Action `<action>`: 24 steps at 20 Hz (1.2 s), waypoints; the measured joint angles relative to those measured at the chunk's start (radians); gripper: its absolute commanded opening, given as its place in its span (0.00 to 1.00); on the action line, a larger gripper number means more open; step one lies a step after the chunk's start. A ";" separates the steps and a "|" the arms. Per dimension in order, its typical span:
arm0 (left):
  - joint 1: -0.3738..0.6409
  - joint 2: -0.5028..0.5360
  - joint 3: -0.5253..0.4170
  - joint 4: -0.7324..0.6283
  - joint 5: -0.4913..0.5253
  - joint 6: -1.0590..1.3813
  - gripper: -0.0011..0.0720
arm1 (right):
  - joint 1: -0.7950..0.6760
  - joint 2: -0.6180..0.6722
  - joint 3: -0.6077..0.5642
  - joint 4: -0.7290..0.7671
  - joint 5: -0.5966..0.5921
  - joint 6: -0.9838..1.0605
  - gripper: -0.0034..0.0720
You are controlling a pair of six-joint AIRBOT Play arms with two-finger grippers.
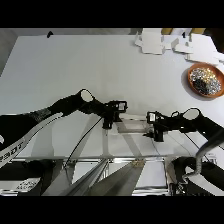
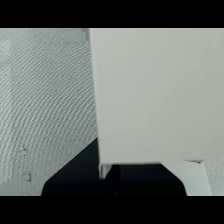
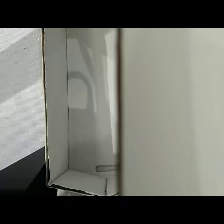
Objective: Fold the box and place the chain.
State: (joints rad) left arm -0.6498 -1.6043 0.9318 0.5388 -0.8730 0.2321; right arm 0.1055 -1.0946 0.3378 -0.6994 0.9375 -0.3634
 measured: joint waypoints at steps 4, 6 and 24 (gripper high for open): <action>0.000 0.000 0.000 0.000 0.000 0.000 0.03 | 0.000 0.000 0.000 -0.007 -0.004 0.000 0.66; 0.000 0.000 0.000 0.000 0.000 -0.001 0.03 | 0.000 0.000 0.000 -0.008 -0.006 0.000 0.66; 0.000 0.000 0.000 -0.005 -0.008 -0.001 0.02 | 0.000 0.000 0.000 -0.008 -0.013 -0.002 0.66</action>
